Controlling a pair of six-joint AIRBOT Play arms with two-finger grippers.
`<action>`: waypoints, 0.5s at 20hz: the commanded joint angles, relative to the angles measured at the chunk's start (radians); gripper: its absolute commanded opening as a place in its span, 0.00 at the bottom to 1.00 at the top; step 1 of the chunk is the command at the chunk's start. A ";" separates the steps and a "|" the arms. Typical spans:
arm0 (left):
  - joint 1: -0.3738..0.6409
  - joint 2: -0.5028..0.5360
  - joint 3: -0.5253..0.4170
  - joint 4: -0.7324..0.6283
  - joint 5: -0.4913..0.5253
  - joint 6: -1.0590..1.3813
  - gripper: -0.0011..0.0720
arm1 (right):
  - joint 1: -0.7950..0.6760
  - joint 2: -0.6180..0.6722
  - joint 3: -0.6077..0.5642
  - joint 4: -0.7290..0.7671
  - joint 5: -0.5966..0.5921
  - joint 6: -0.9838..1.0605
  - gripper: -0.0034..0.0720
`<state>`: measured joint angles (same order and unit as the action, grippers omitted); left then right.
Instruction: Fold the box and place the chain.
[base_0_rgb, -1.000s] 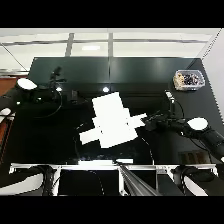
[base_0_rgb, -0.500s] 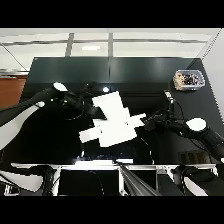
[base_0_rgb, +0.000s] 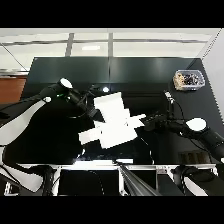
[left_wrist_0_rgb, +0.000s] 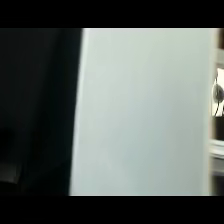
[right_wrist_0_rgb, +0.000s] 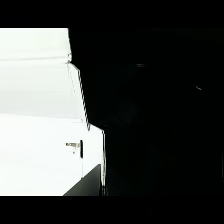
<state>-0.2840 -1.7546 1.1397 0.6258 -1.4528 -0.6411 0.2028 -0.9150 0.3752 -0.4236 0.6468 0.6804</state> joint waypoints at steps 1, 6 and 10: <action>-0.013 -0.003 0.008 0.063 -0.021 0.030 0.05 | 0.001 0.000 0.000 0.000 0.002 0.000 0.06; -0.013 0.018 0.007 0.077 -0.098 -0.019 0.04 | -0.006 0.001 0.006 -0.002 0.035 0.023 0.88; -0.028 0.133 -0.028 0.074 0.005 0.024 0.04 | -0.094 0.001 0.171 -0.283 0.189 0.022 0.97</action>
<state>-0.3019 -1.6913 1.1347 0.6956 -1.5055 -0.6495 0.1558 -0.9150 0.4561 -0.5262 0.7292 0.7002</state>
